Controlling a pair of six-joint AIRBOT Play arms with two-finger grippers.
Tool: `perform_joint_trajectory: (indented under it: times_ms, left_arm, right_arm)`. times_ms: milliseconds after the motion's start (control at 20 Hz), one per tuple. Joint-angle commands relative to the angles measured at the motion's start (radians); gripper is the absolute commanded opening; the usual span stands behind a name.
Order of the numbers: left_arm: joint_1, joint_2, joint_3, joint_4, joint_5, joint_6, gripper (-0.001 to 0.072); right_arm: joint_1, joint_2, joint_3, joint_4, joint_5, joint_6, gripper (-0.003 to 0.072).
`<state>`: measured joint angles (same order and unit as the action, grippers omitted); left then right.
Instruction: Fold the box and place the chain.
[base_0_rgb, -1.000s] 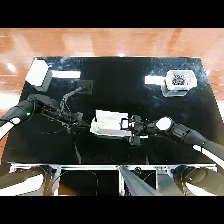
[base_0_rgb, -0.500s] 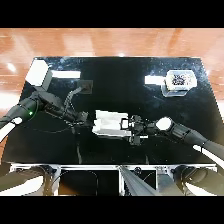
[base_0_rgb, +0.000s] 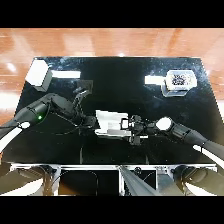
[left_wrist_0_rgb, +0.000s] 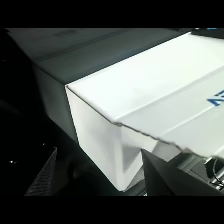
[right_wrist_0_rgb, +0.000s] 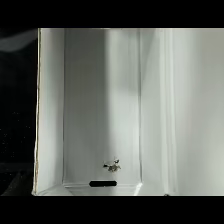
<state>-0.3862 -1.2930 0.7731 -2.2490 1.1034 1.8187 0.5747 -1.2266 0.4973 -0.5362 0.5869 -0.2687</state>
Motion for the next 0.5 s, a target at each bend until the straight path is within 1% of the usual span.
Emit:
perform_joint_trajectory:
  times_ms: [0,300,350,400,450]
  left_arm:
    - [-0.047,0.019,0.001,0.088,-0.057,-0.078,0.0629]
    - [-0.05,0.019,0.001,0.094,-0.066,-0.084,0.0629]
    - [-0.05,0.019,0.001,0.094,-0.065,-0.084,0.0629]
    - [-0.05,0.019,0.001,0.094,-0.066,-0.084,0.063]
    - [-0.05,0.019,0.001,0.094,-0.066,-0.084,0.0629]
  right_arm:
    - [0.0,0.0,0.0,0.0,0.0,0.0,0.0608]
    - [0.0,-0.001,0.0,0.0,0.001,0.0,0.0606]
    - [0.0,0.0,0.0,0.0,0.001,0.0,0.0587]
    - [0.0,-0.001,0.0,0.0,0.001,0.0,0.05]
    - [0.0,0.0,0.0,0.0,0.001,0.0,0.0491]
